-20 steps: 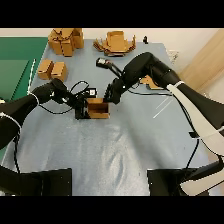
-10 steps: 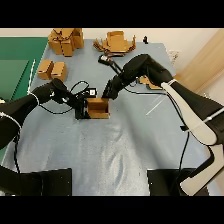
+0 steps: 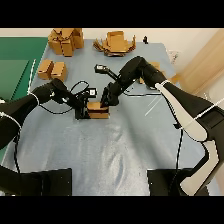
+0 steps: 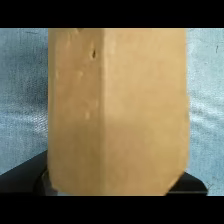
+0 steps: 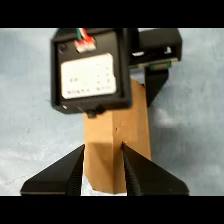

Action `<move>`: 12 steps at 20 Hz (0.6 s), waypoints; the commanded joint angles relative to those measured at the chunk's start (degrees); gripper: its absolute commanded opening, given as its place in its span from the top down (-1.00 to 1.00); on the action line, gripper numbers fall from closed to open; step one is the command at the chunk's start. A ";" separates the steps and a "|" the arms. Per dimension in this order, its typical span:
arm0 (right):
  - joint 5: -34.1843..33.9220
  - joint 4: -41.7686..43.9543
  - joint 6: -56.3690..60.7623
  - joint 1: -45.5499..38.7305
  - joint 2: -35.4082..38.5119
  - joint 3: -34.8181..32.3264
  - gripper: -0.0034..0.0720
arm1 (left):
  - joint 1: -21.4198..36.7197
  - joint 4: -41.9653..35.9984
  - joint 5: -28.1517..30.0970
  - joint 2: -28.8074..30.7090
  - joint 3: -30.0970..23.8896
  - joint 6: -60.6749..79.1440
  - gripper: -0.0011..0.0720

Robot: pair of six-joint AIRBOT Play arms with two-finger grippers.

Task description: Fold the box.

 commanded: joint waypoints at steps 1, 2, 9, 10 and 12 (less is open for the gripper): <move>-0.15 -3.54 1.25 2.47 -0.07 0.09 -0.13 | 0.04 0.00 0.00 0.00 -0.02 0.00 0.68; 0.57 -5.29 2.60 3.30 -0.07 0.09 -0.12 | 0.04 0.00 0.00 0.00 -0.02 0.00 0.68; 1.86 -12.17 14.43 4.90 1.64 0.04 0.13 | 0.04 0.00 0.07 0.00 -0.02 0.02 0.68; 3.69 -12.22 14.40 4.81 2.08 0.04 0.13 | 0.04 0.00 0.07 0.00 -0.02 0.02 0.68; 7.28 -10.64 13.81 4.52 2.54 0.04 0.14 | 0.04 0.00 -0.02 0.00 -0.02 0.00 0.68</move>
